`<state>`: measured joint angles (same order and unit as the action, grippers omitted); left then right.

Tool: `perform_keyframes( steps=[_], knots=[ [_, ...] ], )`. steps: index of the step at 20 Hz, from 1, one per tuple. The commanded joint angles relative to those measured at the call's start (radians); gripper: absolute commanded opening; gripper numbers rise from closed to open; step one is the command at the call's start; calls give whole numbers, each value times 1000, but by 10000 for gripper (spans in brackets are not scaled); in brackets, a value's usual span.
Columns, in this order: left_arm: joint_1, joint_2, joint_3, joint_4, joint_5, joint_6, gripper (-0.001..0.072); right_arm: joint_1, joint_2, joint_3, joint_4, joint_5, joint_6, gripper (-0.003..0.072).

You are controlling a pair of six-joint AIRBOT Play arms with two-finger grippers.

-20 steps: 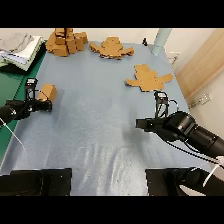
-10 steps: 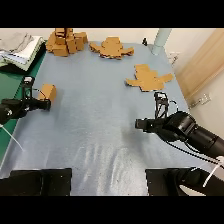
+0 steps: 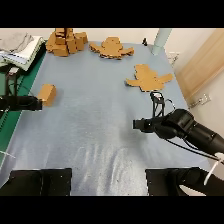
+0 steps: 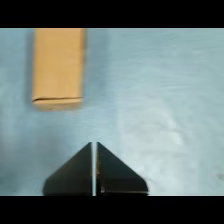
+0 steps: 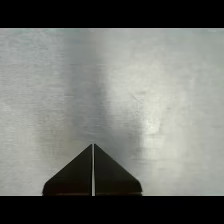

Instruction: Fold the box.

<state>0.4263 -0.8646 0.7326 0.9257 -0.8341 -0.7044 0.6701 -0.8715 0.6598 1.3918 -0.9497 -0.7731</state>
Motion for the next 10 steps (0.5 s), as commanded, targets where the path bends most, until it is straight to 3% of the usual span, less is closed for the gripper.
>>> perform_keyframes(
  steps=[1,4,6,10],
  knots=[
    [-219,86,87,5,-122,-114,14,-43,-80,96,51,2,-158,13],
    [-467,11,167,158,-110,-378,13,-94,-227,252,104,-12,-274,9],
    [-577,-62,179,216,-102,-472,12,-108,-336,346,163,-43,-344,9],
    [-668,-209,179,213,-85,-567,11,-107,-506,426,258,-54,-411,8]
  ],
)
